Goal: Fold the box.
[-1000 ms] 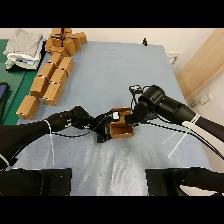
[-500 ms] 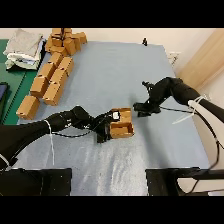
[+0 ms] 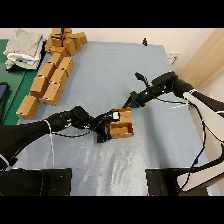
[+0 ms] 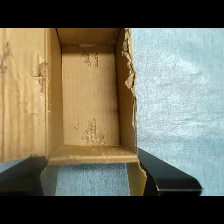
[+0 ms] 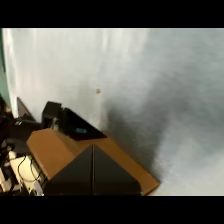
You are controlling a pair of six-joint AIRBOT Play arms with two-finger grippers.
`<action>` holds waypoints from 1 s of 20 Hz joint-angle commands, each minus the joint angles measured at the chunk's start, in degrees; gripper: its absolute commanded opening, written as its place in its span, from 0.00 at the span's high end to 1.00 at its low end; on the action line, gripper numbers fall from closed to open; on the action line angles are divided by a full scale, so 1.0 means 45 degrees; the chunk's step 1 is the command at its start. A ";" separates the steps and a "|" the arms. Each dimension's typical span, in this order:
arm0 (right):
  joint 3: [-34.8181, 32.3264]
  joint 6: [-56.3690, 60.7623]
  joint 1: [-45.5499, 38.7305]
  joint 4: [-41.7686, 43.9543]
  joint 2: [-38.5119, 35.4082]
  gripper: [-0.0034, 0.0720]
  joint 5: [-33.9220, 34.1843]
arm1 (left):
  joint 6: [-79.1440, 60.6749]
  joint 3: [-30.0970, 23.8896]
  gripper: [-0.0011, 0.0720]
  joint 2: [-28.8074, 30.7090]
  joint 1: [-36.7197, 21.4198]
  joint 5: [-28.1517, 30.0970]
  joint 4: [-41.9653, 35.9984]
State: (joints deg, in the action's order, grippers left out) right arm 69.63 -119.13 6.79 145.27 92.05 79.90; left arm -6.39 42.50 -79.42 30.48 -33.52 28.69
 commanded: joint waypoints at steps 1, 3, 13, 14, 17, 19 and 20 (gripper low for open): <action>-0.0539 -0.0879 0.0495 0.0073 -0.0287 0.95 0.0486 | 0.0000 0.0015 0.41 0.0000 0.0005 0.0005 0.0005; -0.1428 -0.1146 0.0777 -0.0073 -0.0874 0.95 0.0180 | 0.0000 0.0010 0.41 0.0000 0.0005 0.0000 0.0005; -0.4843 -0.1627 0.1923 -0.0733 -0.3089 0.95 -0.2035 | 0.0000 0.0010 0.41 0.0000 0.0005 0.0000 0.0005; -0.4974 -0.1627 0.1972 -0.0743 -0.3094 0.95 -0.2171 | -0.0005 0.0010 0.41 0.0000 0.0005 0.0005 0.0005; -0.5027 -0.1627 0.2089 -0.0879 -0.3094 0.95 -0.2404 | 0.0000 0.0015 0.41 0.0000 0.0005 0.0005 0.0005; -0.5027 -0.1627 0.2084 -0.0879 -0.3094 0.95 -0.2453 | 0.0000 0.0015 0.41 0.0000 0.0005 0.0005 0.0005; -0.5027 -0.1627 0.2084 -0.0903 -0.3094 0.95 -0.2482 | 0.0000 0.0010 0.41 0.0000 0.0005 0.0005 0.0005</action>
